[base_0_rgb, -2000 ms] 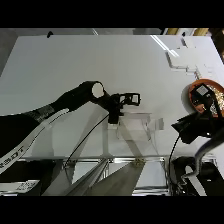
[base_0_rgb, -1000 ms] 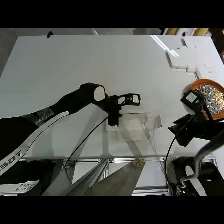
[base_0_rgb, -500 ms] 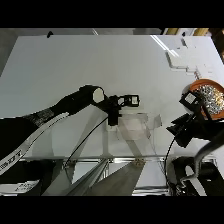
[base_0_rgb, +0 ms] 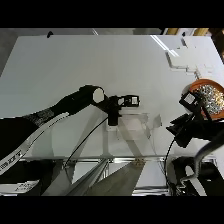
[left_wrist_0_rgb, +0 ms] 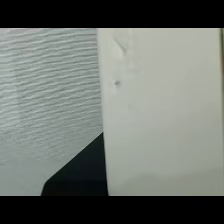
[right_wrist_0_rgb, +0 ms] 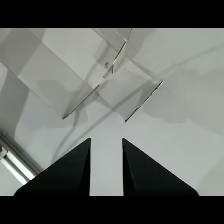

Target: Fold the box and place the chain.

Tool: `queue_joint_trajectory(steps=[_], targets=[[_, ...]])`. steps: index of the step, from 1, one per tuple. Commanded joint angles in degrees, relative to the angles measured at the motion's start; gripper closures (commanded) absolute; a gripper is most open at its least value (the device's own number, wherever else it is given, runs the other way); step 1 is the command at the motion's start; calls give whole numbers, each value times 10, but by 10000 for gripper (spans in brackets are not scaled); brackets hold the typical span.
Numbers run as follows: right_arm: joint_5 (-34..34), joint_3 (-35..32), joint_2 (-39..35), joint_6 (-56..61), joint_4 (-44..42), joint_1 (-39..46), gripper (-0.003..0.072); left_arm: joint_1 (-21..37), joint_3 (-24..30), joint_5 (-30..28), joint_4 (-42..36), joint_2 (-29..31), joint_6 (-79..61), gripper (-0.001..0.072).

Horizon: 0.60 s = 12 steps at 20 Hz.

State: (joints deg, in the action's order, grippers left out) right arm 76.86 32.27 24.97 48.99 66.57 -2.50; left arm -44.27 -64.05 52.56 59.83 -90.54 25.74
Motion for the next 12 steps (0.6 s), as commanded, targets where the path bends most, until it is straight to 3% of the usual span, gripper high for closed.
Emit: queue_joint_trajectory(steps=[1,3,12], targets=[[0,0,16,-14,-16,-1,548,0,0,11,2,0,0,698],[-1,0,38,-50,-41,-3,668,0,0,10,2,0,0,698],[-37,-6,115,-131,8,-115,670,0,0,10,2,0,0,698]])
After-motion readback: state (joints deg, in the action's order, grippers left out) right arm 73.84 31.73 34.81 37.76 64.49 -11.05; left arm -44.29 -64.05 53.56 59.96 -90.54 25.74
